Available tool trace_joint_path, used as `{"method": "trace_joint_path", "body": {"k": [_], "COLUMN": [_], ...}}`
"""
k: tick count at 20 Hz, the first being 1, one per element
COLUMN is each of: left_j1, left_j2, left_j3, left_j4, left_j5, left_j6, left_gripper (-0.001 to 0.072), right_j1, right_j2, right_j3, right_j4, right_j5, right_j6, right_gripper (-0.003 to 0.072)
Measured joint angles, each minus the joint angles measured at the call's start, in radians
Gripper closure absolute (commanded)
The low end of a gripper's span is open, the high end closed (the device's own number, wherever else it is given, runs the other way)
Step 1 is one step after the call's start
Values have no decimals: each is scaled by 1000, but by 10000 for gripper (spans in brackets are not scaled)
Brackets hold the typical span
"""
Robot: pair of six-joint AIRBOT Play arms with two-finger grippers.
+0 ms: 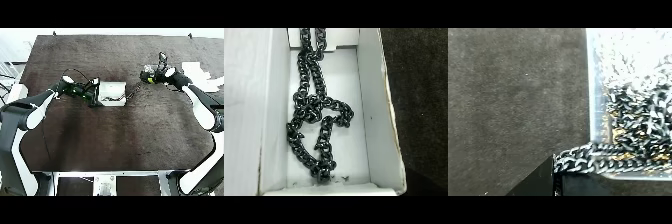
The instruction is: Fold the box and place the chain.
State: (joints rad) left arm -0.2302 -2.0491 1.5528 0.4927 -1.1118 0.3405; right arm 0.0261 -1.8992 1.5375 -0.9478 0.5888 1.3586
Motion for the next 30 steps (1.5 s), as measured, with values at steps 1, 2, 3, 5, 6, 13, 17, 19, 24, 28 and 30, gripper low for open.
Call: {"method": "trace_joint_path", "body": {"k": [1, 2, 3, 5, 6, 13, 17, 19, 24, 28, 30], "left_j1": [0, 0, 0, 0, 0, 0, 0, 0, 0, 0, 0], "left_j2": [0, 0, 0, 0, 0, 0, 0, 0, 0, 0, 0], "left_j3": [0, 0, 0, 0, 0, 0, 0, 0, 0, 0, 0], "left_j4": [0, 0, 0, 0, 0, 0, 0, 0, 0, 0, 0], "left_j5": [0, 0, 0, 0, 0, 0, -1, -1, 0, 0, 0], "left_j6": [0, 0, 0, 0, 0, 0, 0, 0, 0, 0, 0], "left_gripper": [59, 59, 59, 58, 59, 59, 59, 59, 58, 59, 58], "right_j1": [2, 5, 9, 27, 42, 193, 262, 288, 360, 402, 401], "right_j2": [14, 38, 66, 146, 198, 547, 629, 644, 660, 663, 666], "right_j3": [2, 4, 4, 5, 6, 6, 6, 6, 6, 6, 6], "right_j4": [-2, -11, -24, -67, -96, -344, -417, -433, -446, -485, -544], "right_j5": [15, 40, 64, 122, 148, 256, 301, 322, 342, 351, 364], "right_j6": [1, 3, 5, 8, 8, 68, 96, 103, 117, 127, 145], "right_gripper": [678, 677, 677, 678, 678, 677, 677, 677, 677, 677, 677]}}
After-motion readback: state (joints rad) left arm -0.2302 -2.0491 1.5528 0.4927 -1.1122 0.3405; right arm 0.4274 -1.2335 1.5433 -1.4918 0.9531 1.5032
